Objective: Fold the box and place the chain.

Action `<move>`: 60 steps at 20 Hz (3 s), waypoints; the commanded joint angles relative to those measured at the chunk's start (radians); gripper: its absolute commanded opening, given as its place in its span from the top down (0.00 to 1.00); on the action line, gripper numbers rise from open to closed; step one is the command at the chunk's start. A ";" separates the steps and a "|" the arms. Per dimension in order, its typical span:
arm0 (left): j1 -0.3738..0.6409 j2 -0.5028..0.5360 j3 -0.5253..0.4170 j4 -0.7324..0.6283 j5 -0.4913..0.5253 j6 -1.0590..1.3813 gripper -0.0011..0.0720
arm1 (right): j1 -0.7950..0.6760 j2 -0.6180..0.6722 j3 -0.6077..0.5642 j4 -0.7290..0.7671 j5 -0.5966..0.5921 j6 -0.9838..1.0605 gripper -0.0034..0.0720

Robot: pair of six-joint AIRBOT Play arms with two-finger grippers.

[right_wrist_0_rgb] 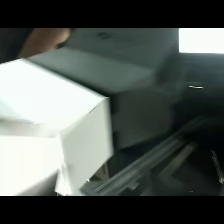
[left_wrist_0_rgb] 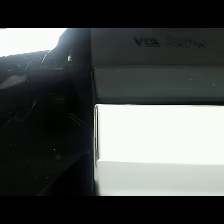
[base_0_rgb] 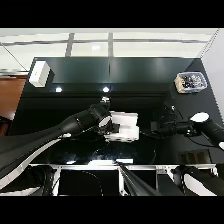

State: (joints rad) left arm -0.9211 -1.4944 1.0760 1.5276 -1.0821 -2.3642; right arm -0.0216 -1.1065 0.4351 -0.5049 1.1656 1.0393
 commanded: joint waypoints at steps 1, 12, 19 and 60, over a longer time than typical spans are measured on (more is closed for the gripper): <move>0.000 -0.001 0.000 0.000 0.000 0.000 0.95 | 0.011 -0.006 0.052 0.018 0.116 -0.027 0.03; 0.001 -0.001 0.000 0.000 0.000 0.000 0.95 | 0.336 -0.006 0.055 -0.048 -0.219 0.217 0.04; 0.000 -0.002 0.000 0.000 0.000 0.000 0.95 | 0.475 -0.006 0.160 -0.289 -0.344 0.541 0.04; 0.001 -0.003 0.000 0.000 0.002 0.000 0.95 | 0.749 -0.243 0.450 -0.837 -0.073 1.213 0.64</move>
State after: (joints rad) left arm -0.9211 -1.4967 1.0760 1.5269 -1.0817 -2.3634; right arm 0.7261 -1.3327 0.8829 -1.3479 1.0954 2.2330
